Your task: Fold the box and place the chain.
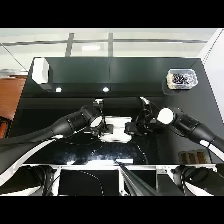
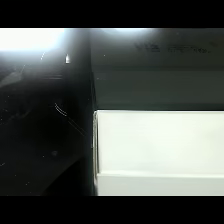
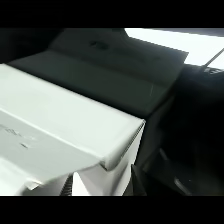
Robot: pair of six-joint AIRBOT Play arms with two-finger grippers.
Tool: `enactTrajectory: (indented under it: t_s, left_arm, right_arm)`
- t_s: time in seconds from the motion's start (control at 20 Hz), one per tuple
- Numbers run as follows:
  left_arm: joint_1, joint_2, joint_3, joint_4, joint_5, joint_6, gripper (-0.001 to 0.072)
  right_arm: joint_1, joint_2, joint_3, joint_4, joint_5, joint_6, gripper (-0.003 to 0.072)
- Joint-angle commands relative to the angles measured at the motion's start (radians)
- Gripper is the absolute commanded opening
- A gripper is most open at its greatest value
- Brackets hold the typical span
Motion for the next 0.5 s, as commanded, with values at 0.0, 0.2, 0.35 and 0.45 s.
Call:
enactTrajectory:
  t_s: [0.0,0.2,0.35,0.45]
  left_arm:
    - [0.000,0.000,0.000,0.003,-0.004,0.000,0.0027]
    - [0.000,0.000,0.000,0.003,-0.004,0.000,0.0026]
    - [0.000,0.000,0.000,0.003,-0.004,0.000,0.0027]
    - [0.000,0.000,0.000,0.003,-0.004,0.000,0.0027]
  right_arm:
    - [0.058,-0.001,0.050,-0.172,0.013,0.199,0.0393]
    - [0.112,-0.008,0.061,-0.238,0.036,0.266,0.0392]
    - [0.113,-0.013,0.062,-0.234,0.036,0.303,0.0233]
    - [0.122,-0.024,0.072,-0.243,0.047,0.328,0.0233]
